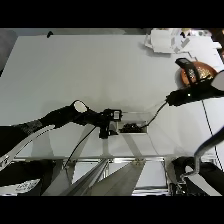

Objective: Fold the box and place the chain.

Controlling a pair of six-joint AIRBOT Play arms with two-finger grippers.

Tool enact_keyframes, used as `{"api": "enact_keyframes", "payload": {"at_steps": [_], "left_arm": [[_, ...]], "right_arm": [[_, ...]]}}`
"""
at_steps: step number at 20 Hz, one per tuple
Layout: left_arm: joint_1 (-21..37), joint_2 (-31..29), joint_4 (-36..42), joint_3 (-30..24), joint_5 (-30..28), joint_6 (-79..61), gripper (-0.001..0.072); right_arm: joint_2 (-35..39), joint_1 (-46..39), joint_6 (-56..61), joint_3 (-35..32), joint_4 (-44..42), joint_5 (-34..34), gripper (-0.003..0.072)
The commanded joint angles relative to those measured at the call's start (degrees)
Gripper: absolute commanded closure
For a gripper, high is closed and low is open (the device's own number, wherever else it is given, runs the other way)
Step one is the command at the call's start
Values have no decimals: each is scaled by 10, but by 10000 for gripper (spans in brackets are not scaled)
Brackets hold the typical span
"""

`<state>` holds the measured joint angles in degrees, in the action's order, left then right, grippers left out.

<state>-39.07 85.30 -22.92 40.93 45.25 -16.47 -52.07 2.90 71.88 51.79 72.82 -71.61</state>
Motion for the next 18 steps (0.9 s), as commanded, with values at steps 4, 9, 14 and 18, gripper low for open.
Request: {"api": "enact_keyframes", "payload": {"at_steps": [4, 9, 14, 18], "left_arm": [[0, 0, 0, 0, 0, 0, 560], [0, 0, 0, 0, 0, 0, 560], [0, 0, 0, 0, 0, 0, 560], [0, 0, 0, 0, 0, 0, 560]], "right_arm": [[170, 31, -9, 0, -57, -54, 668], [224, 87, -17, 0, -124, -68, 668], [230, 134, -19, 0, -168, -25, 668], [207, 184, -38, -17, -177, 57, 668]]}}
